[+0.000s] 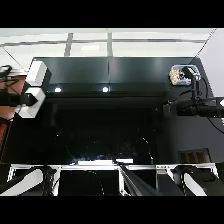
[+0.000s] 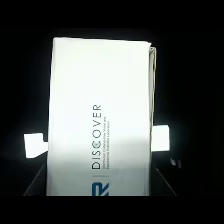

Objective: Fold the box and place the chain.

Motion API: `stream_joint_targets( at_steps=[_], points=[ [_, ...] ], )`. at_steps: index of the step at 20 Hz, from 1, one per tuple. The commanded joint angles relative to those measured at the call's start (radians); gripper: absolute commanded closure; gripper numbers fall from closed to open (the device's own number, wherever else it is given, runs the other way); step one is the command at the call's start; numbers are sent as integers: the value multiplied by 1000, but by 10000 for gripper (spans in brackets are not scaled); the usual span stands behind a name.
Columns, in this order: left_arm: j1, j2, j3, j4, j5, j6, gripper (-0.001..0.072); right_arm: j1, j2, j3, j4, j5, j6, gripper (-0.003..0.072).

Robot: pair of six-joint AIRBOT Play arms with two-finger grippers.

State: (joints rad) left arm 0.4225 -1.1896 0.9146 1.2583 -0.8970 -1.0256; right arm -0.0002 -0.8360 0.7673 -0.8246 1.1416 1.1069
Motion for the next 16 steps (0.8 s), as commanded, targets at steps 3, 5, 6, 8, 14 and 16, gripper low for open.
stream_joint_targets(
  at_steps=[3, 5, 6, 8, 14, 16],
  points=[
    [66, -150, 117, -13, 138, 86, 423, 0, 0, 1, 0, -51, -1, 672],
    [63, -219, 175, -28, 129, 86, 423, 0, 0, 1, 0, -52, -1, 672],
    [63, -248, 197, -47, 126, 86, 424, 0, 0, 1, 0, -56, -1, 672],
    [63, -303, 230, -74, 127, 87, 423, 0, 0, 1, 0, -70, -1, 672],
    [43, -396, 277, -95, 171, 87, 189, 0, 0, 1, 0, -93, -1, 672],
    [31, -386, 312, -83, 179, 78, 0, 0, 0, 1, 0, -100, -1, 672]
  ],
)
